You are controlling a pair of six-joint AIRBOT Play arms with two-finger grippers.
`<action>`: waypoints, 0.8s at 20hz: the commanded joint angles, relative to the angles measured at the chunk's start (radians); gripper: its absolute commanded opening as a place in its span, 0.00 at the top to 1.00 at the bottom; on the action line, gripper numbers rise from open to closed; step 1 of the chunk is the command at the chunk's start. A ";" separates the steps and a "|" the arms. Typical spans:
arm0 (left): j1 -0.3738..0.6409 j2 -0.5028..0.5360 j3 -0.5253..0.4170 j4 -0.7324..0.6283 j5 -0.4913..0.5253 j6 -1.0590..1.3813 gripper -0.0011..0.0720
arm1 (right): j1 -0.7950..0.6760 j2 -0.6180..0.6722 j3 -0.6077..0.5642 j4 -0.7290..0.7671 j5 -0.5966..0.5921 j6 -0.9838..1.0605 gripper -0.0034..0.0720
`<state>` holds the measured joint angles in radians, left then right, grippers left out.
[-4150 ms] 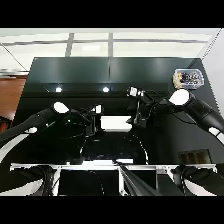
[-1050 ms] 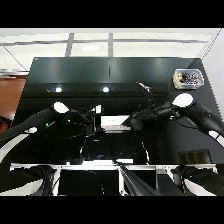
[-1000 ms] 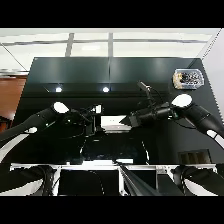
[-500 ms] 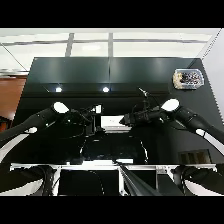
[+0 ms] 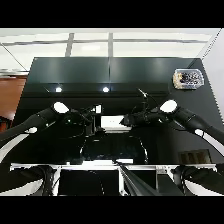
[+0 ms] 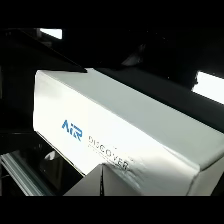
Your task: Fold the box and place the chain.
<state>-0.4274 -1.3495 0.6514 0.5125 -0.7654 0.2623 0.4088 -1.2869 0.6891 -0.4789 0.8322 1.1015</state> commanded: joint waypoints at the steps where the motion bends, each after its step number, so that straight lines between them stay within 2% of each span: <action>1: 0.000 0.000 0.000 -0.002 -0.001 -0.001 0.44 | -0.005 0.005 0.018 -0.013 0.038 0.000 0.93; 3: 0.000 0.000 0.000 -0.001 -0.001 -0.001 0.44 | -0.038 0.033 0.071 -0.030 0.152 -0.002 0.93; 6: 0.000 0.001 0.000 -0.001 -0.001 -0.002 0.42 | -0.138 0.145 0.156 -0.163 0.326 -0.002 0.93; 7: 0.000 0.007 0.000 0.000 -0.003 -0.005 0.28 | -0.179 0.194 0.162 -0.216 0.346 0.010 0.93; 8: 0.000 0.020 0.000 0.000 -0.003 -0.005 0.03 | -0.227 0.246 0.162 -0.283 0.358 0.042 0.93; 10: 0.008 0.075 0.000 0.035 -0.007 -0.027 0.00 | -0.314 0.327 0.161 -0.386 0.396 0.117 0.93; 13: 0.029 0.190 0.000 0.121 -0.056 -0.160 0.00 | -0.396 0.380 0.161 -0.412 0.419 0.127 0.93; 16: -0.003 0.232 0.026 0.063 -0.083 -0.197 0.02 | -0.402 0.380 0.156 -0.411 0.380 0.143 0.93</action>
<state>-0.4137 -1.1679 0.6586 0.5926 -0.8173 0.1326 0.0402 -0.9314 0.8459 -0.8566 1.2209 1.2160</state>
